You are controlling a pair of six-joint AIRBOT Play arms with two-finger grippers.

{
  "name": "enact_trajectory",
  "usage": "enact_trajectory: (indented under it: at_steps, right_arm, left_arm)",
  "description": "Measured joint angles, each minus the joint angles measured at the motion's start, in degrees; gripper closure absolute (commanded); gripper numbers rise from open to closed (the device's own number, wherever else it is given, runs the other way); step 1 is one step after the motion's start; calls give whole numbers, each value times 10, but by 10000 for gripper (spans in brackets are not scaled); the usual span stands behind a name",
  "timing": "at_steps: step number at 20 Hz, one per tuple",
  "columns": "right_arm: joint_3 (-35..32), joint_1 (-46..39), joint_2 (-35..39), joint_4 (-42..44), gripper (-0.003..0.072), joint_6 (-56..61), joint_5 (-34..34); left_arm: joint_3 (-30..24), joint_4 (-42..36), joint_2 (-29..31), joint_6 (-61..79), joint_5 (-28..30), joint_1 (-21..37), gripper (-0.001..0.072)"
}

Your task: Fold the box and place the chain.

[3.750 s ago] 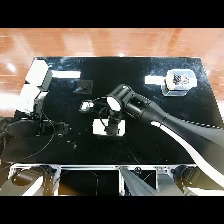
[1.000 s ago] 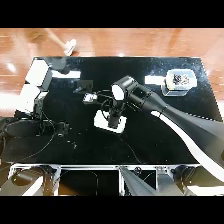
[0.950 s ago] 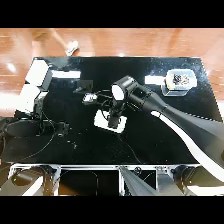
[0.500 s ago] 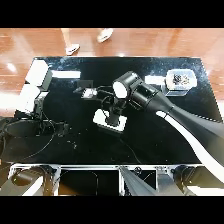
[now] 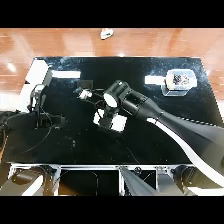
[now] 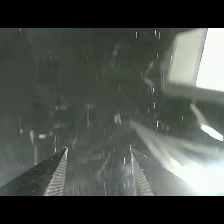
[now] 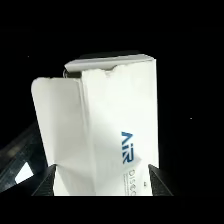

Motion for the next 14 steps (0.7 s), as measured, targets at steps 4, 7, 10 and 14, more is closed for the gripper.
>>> enact_trajectory:
  at_steps: [4, 7, 10, 14]
  right_arm:
    - [0, 10, -5, -12, -34, 30, -4]
    - [0, 12, -6, -33, -34, 38, 8]
    - [0, 12, -6, -47, -34, 42, 16]
    - [-4, 12, -8, -54, -34, 44, 21]
  left_arm:
    - [19, -5, -22, 9, -13, 5, 198]
    - [23, -11, -28, 14, -16, 6, 198]
    - [25, -14, -30, 17, -16, 6, 198]
    - [26, -16, -31, 19, -16, 6, 198]
